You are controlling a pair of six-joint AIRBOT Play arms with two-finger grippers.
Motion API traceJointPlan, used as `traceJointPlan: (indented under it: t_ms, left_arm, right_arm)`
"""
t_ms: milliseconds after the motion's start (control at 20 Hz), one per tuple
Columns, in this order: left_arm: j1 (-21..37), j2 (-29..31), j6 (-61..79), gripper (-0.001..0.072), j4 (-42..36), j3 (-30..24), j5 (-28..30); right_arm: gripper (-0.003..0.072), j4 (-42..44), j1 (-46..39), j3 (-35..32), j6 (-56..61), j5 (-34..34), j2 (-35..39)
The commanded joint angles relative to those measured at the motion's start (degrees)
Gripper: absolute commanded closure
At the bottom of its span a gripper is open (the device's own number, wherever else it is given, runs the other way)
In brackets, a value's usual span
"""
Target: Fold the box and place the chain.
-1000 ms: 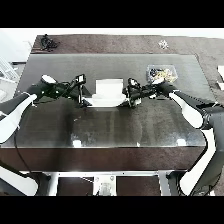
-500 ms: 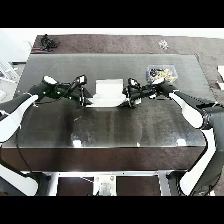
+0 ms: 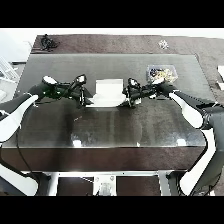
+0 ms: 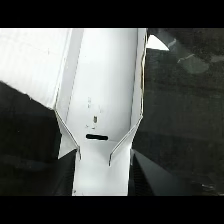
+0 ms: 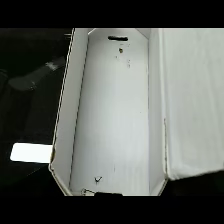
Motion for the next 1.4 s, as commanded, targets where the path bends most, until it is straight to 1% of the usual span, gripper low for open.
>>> traceJointPlan:
  t_ms: [0,100,150,200,400,600,900,1050,1200,1350]
  left_arm:
    - [0.0,-0.09,0.26,0.0279,-0.26,0.02,0.11]
    - [0.0,-0.11,0.68,0.028,-0.15,0.02,1.53]
    - [0.0,-0.11,0.81,0.0378,-0.17,0.02,1.57]
    - [0.0,-0.11,1.03,0.0394,-0.22,0.02,1.55]
    - [-0.13,-0.11,2.16,0.0394,-0.22,0.04,3.06]
    - [-2.54,-0.11,2.99,0.0394,0.72,0.02,6.19]
    - [-3.89,-0.11,4.13,0.0394,-0.26,0.04,6.05]
    - [-5.95,-0.11,4.24,0.0395,-0.02,0.04,8.76]
    - [-5.97,-0.13,4.31,0.0395,-0.63,0.04,9.33]
    - [-5.95,-0.13,5.16,0.0395,-3.26,0.04,8.87]
  right_arm:
    - [0.0107,0.0,0.04,0.02,0.02,0.02,0.0]
    - [0.0107,0.0,0.04,0.02,0.02,0.02,0.0]
    - [0.0107,0.0,0.04,0.02,0.02,0.02,0.0]
    - [0.0107,0.0,0.04,0.02,0.02,0.02,0.0]
    - [0.0107,0.0,0.04,0.02,0.02,0.02,0.0]
    - [0.0107,0.0,0.04,0.02,0.02,0.02,0.0]
    - [0.0107,0.0,0.04,0.02,0.0,0.02,0.0]
    - [0.0107,0.0,0.04,0.02,0.02,0.02,0.0]
    - [0.0107,0.0,0.04,0.02,0.02,0.02,0.0]
    - [0.0107,0.0,0.04,0.02,0.0,0.02,0.0]
